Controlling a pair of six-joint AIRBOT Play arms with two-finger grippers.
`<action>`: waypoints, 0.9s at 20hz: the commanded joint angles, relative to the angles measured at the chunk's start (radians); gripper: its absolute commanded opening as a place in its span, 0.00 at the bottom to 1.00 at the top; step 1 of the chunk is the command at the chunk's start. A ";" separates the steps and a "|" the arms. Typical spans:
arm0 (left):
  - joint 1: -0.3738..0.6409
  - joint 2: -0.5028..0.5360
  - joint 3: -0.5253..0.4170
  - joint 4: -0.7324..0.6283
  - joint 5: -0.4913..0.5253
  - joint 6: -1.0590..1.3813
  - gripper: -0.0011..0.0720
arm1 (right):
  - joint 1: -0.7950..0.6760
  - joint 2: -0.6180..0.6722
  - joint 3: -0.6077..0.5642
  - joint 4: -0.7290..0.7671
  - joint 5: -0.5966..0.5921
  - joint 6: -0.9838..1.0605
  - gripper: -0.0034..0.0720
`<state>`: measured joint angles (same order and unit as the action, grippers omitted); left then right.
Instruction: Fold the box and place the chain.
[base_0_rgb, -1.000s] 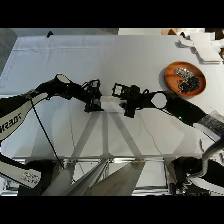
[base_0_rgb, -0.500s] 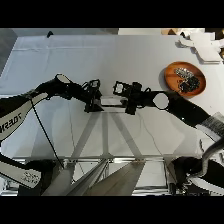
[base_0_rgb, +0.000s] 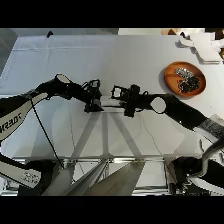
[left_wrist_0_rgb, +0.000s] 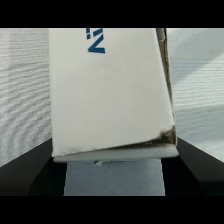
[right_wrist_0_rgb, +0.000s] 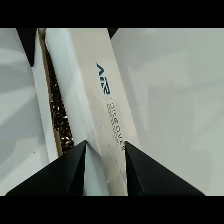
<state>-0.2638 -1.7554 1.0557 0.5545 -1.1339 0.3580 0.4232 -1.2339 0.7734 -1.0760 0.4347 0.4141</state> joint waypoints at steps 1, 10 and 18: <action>0.000 0.000 0.000 0.000 0.001 0.000 0.37 | 0.003 -0.001 -0.014 0.000 -0.021 0.001 0.36; 0.000 0.000 0.000 0.000 0.001 0.000 0.37 | 0.003 -0.003 -0.014 0.010 0.029 0.087 0.51; 0.000 0.000 0.000 0.000 0.001 0.000 0.37 | 0.003 0.050 -0.014 0.007 0.028 0.087 0.51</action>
<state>-0.2638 -1.7554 1.0557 0.5549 -1.1343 0.3588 0.4255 -1.2140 0.7586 -1.0676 0.4625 0.4976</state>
